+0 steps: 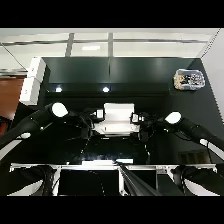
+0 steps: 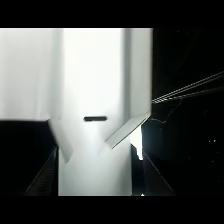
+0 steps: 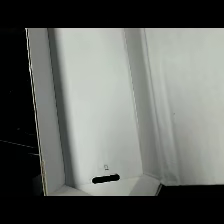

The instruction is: Fold the box and place the chain.

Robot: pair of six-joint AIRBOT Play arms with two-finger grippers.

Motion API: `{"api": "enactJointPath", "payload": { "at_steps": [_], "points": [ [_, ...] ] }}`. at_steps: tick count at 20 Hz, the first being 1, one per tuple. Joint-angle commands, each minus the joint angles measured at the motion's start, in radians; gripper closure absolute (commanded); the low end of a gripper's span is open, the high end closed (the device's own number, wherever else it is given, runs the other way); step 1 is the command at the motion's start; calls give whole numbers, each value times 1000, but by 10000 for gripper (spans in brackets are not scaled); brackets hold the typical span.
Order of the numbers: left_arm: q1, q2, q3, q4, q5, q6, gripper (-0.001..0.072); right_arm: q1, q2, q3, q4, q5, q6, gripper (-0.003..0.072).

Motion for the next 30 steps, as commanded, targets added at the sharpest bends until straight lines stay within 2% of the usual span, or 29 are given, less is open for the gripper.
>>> {"api": "enactJointPath", "payload": {
  "at_steps": [1,4,8,9,14,16,26,27,29,30],
  "points": [
    [-38,-16,-1,3,19,-7,176,1,0,1,0,0,0,446],
    [-38,-16,-1,3,32,-7,312,1,0,1,0,0,0,447],
    [-38,-16,-1,-28,46,-8,329,1,0,1,0,0,0,447],
    [-38,-16,-1,-44,47,-8,371,1,0,1,0,0,0,447],
    [-40,-16,-1,-53,72,-8,380,1,0,1,0,0,0,447],
    [-40,-16,-1,-54,72,-8,442,1,0,1,0,0,0,446],
    [-60,-34,-2,-186,94,-5,446,1,0,1,0,0,0,447],
    [-62,-41,-2,-221,94,-4,487,1,0,1,0,0,0,446],
    [-63,-63,-2,-259,93,-4,491,1,0,1,0,0,0,447],
    [-63,-72,-2,-259,94,-4,519,1,0,1,0,0,0,447]
  ]
}}
